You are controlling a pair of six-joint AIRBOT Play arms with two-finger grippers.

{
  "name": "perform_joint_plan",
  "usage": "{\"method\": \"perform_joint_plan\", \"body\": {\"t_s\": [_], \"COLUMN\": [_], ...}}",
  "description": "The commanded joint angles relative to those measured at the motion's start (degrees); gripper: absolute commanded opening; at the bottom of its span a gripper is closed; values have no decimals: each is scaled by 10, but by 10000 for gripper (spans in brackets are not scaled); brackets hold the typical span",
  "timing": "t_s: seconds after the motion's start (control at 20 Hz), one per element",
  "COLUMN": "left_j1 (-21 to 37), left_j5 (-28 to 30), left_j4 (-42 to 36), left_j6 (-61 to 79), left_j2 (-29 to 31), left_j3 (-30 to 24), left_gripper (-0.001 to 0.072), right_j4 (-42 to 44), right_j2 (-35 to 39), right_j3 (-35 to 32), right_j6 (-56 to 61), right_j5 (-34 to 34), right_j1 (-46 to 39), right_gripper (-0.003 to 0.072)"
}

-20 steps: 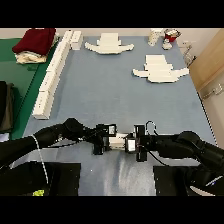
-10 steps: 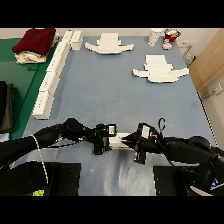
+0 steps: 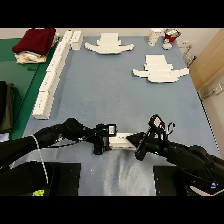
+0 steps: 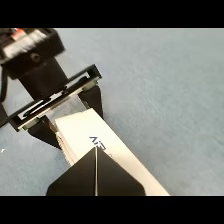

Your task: Fold the box.

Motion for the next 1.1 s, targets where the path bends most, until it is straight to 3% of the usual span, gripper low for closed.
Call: {"method": "perform_joint_plan", "body": {"t_s": [0.0,0.6,1.05], "left_j1": [0,0,0], "left_j5": [0,0,0], "left_j4": [0,0,0], "left_j6": [0,0,0], "left_j2": [0,0,0], "left_j3": [1,1,1], "left_gripper": [465,465,465], "right_j4": [1,-2,-4], "right_j2": [-29,-89,-95], "right_j3": [-7,-8,-9], "right_j6": [24,23,18], "right_j5": [10,-9,-10], "right_j1": [0,1,0], "right_gripper": [5,5,5]}}
